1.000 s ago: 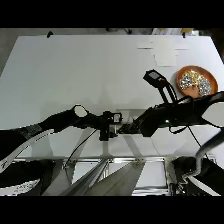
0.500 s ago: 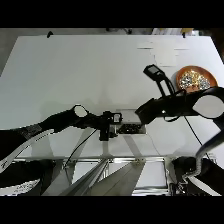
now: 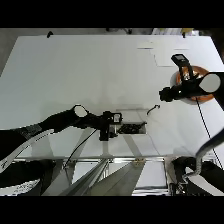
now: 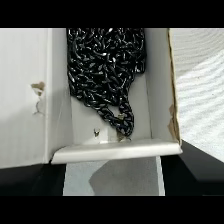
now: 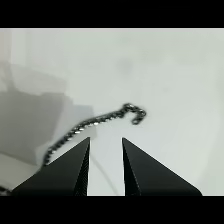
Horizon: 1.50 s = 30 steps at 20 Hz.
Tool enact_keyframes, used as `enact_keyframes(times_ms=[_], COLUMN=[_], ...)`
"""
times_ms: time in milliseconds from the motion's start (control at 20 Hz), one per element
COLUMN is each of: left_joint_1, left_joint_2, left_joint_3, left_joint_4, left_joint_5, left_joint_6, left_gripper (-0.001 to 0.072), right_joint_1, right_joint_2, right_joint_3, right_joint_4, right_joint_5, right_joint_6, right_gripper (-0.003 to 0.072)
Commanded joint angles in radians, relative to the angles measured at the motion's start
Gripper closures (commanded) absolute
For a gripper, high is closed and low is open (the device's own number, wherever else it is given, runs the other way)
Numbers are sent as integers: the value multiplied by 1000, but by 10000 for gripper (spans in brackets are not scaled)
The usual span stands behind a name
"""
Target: Fold the box and place the chain.
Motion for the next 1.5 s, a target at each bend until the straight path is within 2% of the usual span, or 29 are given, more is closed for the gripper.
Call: enact_keyframes(times_ms=[0, 150, 350, 1050, 1150, 1200, 1350, 1450], left_joint_1=[0, 0, 0, 1, 0, 0, 0, 0], left_joint_2=[0, 0, 0, 0, 0, 0, 0, 0], left_joint_3=[0, 0, 0, 0, 0, 0, 0, 0], left_joint_4=[0, 0, 0, 0, 0, 0, 0, 0], left_joint_5=[0, 0, 0, 0, 0, 0, 0, 0], left_joint_6=[0, 0, 0, 0, 0, 0, 0, 0], left_gripper=[500, 500, 500, 500, 500, 500, 500, 500], right_joint_1=[-35, -35, -35, 8, 16, 16, 16, 16], right_joint_2=[-145, -245, -308, -310, -310, -310, -290, -224], right_joint_3=[1, 1, 1, -46, -46, -46, -46, -46], right_joint_4=[-60, -101, -100, -67, -72, -76, -90, -94], right_joint_5=[-19, -29, -59, -134, -137, -137, -112, -87], right_joint_6=[0, 0, 0, -30, -31, -31, -31, -31], right_gripper=[450, 450, 450, 467, 609, 658, 667, 667])
